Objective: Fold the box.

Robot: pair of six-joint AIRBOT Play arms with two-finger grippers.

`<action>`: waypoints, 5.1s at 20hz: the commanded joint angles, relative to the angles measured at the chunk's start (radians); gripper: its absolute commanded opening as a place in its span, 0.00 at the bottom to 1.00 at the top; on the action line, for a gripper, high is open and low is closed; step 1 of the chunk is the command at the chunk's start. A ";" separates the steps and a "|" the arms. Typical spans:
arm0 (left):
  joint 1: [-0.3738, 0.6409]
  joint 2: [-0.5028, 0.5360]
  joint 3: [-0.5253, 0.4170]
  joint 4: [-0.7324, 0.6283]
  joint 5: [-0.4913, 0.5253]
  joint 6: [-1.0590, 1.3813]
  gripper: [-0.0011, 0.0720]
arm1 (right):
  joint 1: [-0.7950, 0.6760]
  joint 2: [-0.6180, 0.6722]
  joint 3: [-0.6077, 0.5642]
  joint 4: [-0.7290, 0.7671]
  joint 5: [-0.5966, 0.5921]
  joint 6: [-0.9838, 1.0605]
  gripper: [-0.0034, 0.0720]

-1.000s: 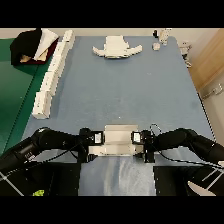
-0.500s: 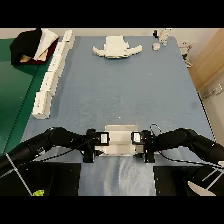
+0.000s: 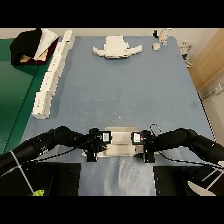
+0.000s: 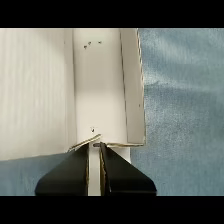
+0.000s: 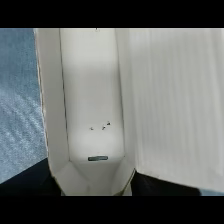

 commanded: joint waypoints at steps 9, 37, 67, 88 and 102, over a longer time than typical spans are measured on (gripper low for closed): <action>-0.021 -0.039 0.011 -0.074 0.041 0.019 0.15 | 0.001 0.000 0.000 0.000 0.001 0.001 0.74; -0.021 -0.072 0.011 -0.073 0.006 -0.014 0.17 | 0.001 0.000 0.000 0.000 0.001 0.001 0.74; 0.300 0.322 0.117 0.617 -0.509 -1.646 0.03 | 0.001 0.000 0.000 0.000 0.000 0.001 0.74; 0.434 0.101 -0.062 -0.056 -0.392 -1.255 0.03 | 0.001 0.000 0.000 0.000 0.000 0.001 0.74; 0.435 0.101 -0.062 -0.114 -0.419 -1.236 0.49 | 0.001 0.000 0.000 0.000 0.000 0.001 0.74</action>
